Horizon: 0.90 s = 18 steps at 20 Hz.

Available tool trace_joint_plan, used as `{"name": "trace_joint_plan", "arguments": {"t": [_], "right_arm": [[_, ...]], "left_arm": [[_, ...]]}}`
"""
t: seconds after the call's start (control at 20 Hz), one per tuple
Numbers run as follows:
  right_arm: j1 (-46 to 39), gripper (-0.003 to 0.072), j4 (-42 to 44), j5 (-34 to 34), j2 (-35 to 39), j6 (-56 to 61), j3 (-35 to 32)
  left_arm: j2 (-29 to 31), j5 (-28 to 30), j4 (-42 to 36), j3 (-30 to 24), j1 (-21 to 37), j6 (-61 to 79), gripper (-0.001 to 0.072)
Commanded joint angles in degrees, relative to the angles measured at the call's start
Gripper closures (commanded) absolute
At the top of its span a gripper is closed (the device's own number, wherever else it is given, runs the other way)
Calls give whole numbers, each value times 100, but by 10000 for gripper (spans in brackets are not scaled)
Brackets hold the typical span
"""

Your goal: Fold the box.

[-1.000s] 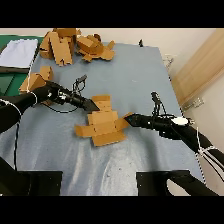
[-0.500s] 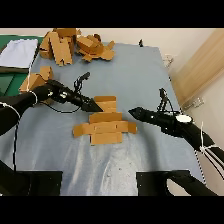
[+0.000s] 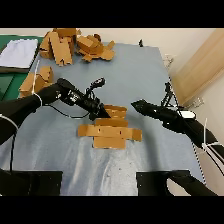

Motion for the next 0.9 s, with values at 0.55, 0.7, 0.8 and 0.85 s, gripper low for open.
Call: {"name": "trace_joint_plan", "arguments": {"t": [0.55, 0.7, 0.8, 0.85], "right_arm": [[136, 463, 22, 94, 7, 109, 26], [273, 464, 20, 76, 7, 109, 26], [297, 465, 22, 57, 7, 109, 26], [297, 465, 22, 57, 7, 109, 26]], "left_arm": [[1193, 1784, -1351, -2000, -96, 2507, 698], [1193, 1738, -1054, -2000, -120, 2455, 698], [1193, 1600, -833, -2000, -234, 2363, 698], [1193, 1499, -796, -2000, -310, 2363, 698]]}}
